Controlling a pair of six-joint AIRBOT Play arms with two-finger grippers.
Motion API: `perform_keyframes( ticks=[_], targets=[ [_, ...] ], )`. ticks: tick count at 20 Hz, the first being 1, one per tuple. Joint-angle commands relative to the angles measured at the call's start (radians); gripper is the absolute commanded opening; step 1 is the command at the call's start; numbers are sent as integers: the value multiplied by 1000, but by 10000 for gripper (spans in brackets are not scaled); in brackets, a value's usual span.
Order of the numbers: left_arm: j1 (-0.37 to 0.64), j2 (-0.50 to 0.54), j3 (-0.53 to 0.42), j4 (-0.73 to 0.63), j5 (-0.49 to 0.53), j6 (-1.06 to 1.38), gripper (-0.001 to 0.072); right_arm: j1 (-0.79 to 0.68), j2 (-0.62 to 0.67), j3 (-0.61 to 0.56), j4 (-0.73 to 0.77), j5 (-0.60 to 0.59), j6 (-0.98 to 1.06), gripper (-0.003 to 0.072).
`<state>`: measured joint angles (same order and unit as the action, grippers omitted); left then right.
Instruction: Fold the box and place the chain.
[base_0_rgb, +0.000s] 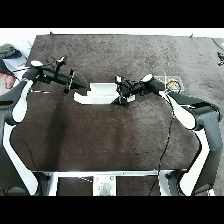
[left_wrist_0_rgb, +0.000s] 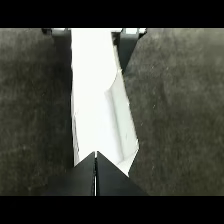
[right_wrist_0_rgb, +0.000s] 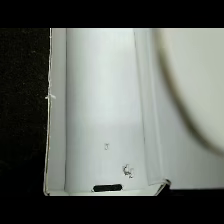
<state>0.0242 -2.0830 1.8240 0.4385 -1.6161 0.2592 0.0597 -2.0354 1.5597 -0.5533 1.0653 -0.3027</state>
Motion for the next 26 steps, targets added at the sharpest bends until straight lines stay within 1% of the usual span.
perform_keyframes(
  ticks=[1,3,5,6,10,11,14,16,18,20,21,23,24,26],
  targets=[
    [-13,51,10,20,39,-66,4,-1,0,0,0,0,0,220],
    [-28,111,-6,36,84,-103,4,-1,0,0,0,0,0,220],
    [-40,178,-70,38,150,-103,4,-1,0,0,0,0,0,219],
    [-46,212,-115,38,194,-103,4,-1,0,0,0,1,0,219],
    [-101,344,-348,37,402,-99,4,-1,0,0,0,0,0,219],
    [-123,360,-394,37,430,-93,4,-1,0,0,0,0,0,219],
    [-184,362,-462,38,440,-95,5,-1,0,0,0,0,0,219],
    [-211,353,-477,32,469,-104,5,-1,0,0,0,0,0,219],
    [-246,342,-480,34,540,-157,6,-1,0,0,0,0,0,219],
    [-262,343,-479,57,560,-156,5,-1,0,0,0,0,0,219],
    [-254,347,-475,61,568,-148,6,-1,0,0,0,0,0,220],
    [-217,363,-433,63,563,-146,6,0,0,0,0,1,0,219],
    [-190,373,-400,62,542,-147,7,0,0,0,0,0,0,219],
    [-135,394,-347,64,437,-147,7,0,0,0,0,0,0,220]
  ],
)
